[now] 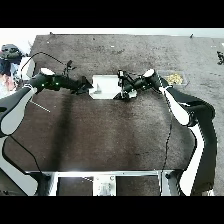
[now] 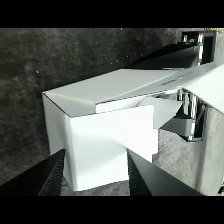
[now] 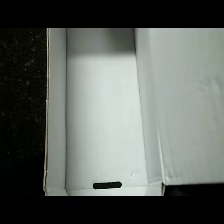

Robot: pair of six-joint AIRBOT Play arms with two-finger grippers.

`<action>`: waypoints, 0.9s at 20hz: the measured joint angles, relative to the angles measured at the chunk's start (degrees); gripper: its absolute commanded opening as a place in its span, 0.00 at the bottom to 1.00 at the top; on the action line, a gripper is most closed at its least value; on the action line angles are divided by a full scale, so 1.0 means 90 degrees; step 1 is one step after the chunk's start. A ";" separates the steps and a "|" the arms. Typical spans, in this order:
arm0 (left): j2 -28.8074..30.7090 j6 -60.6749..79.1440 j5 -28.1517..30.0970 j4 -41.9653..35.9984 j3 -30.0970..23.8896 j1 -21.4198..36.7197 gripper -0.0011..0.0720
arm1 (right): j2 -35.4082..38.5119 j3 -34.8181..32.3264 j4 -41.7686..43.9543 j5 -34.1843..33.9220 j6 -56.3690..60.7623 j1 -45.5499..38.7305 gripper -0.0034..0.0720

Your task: Fold the box and place the chain.

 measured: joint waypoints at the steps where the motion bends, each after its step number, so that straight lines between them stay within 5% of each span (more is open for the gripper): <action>1: 0.0002 -0.0051 0.0005 0.0012 0.0005 -0.0041 0.58 | 0.0000 0.0000 0.0000 0.0000 0.0002 0.0000 0.66; 18: 0.0002 -0.1824 0.0253 0.1627 0.0687 -0.0738 0.56 | 0.0000 0.0000 0.0000 0.0000 0.0002 0.0000 0.66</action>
